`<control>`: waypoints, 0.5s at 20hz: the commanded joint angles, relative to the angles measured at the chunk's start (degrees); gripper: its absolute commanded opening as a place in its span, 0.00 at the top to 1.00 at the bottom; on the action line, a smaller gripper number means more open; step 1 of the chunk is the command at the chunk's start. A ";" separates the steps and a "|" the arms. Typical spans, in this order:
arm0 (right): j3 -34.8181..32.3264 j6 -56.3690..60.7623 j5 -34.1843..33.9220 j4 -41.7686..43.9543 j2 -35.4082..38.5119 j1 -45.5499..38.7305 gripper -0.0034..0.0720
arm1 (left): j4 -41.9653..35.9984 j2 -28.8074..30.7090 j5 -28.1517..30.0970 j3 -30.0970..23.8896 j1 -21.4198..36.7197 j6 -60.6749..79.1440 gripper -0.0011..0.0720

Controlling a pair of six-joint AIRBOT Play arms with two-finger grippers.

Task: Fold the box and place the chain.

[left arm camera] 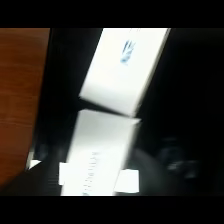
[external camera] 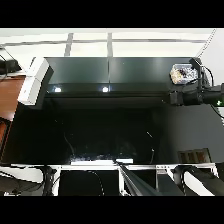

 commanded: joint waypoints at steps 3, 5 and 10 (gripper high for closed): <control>0.04 -3.87 -18.73 -1.95 -0.20 11.47 0.93 | -20.57 6.05 -16.33 1.92 -6.84 -2.14 0.95; -0.11 -3.61 -22.71 -10.99 -0.48 14.60 0.93 | -17.92 14.53 -10.69 -10.47 -13.70 0.59 0.95; -3.50 8.02 -25.03 -20.72 -0.96 13.94 0.94 | -9.75 42.34 17.16 -56.52 -25.09 0.44 0.95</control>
